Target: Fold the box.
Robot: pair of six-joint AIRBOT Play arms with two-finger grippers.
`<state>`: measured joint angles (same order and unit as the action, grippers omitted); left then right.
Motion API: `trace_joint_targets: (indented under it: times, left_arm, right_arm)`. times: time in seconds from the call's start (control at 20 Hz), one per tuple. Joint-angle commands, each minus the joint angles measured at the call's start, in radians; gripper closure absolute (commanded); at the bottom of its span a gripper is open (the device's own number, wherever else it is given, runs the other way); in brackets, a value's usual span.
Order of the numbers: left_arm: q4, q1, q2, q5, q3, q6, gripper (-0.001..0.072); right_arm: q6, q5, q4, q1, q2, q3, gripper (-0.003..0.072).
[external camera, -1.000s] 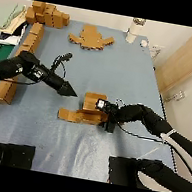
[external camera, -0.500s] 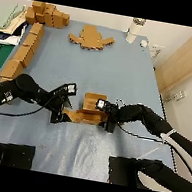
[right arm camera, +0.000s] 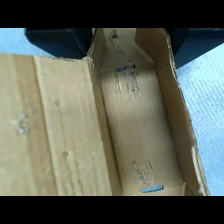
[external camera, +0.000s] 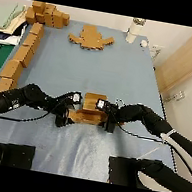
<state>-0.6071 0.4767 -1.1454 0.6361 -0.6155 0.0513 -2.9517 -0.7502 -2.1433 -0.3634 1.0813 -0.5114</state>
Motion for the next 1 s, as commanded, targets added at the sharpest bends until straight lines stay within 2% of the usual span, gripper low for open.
trace_joint_targets:
  times: [0.0, 0.15, 0.2, 0.25, 0.3, 0.55, 0.6, 0.7, 0.8, 0.95]
  left_arm:
    - [0.027, 0.023, -0.064, -0.008, -0.037, -0.003, 0.0025]
    - [0.024, 0.023, -0.090, -0.007, -0.043, -0.003, 0.0027]
    - [0.024, 0.023, -0.095, -0.006, -0.043, -0.003, 0.0053]
    - [0.024, 0.023, -0.097, -0.007, -0.043, -0.003, 0.0252]
    - [0.024, 0.023, -0.097, -0.012, -0.043, -0.013, 0.0409]
    - [0.026, 0.023, -0.111, -0.045, -0.046, -0.041, 0.0409]
    - [0.026, 0.023, -0.116, -0.054, -0.046, -0.045, 0.0460]
    - [0.026, 0.023, -0.127, -0.060, -0.050, -0.064, 0.0485]
    - [0.024, 0.023, -0.126, -0.044, -0.050, -0.063, 0.0484]
    - [-0.003, 0.023, -0.125, 0.036, -0.050, -0.062, 0.0464]
  right_arm:
    - [0.000, 0.000, 0.000, 0.000, 0.001, 0.000, 0.0189]
    - [0.000, 0.000, 0.000, 0.000, 0.001, 0.000, 0.0189]
    - [0.000, 0.000, 0.000, 0.000, 0.001, 0.000, 0.0189]
    - [0.000, 0.000, 0.000, 0.000, 0.001, 0.000, 0.0189]
    - [0.000, 0.000, 0.000, 0.000, 0.001, 0.000, 0.0189]
    - [0.000, 0.000, 0.000, 0.000, 0.001, 0.000, 0.0189]
    - [0.000, 0.000, 0.000, 0.000, 0.001, 0.000, 0.0189]
    - [0.000, 0.000, 0.000, 0.000, 0.001, 0.000, 0.0189]
    - [0.000, 0.000, 0.000, 0.000, 0.001, 0.000, 0.0189]
    - [0.000, 0.000, 0.000, 0.000, 0.001, 0.000, 0.0189]
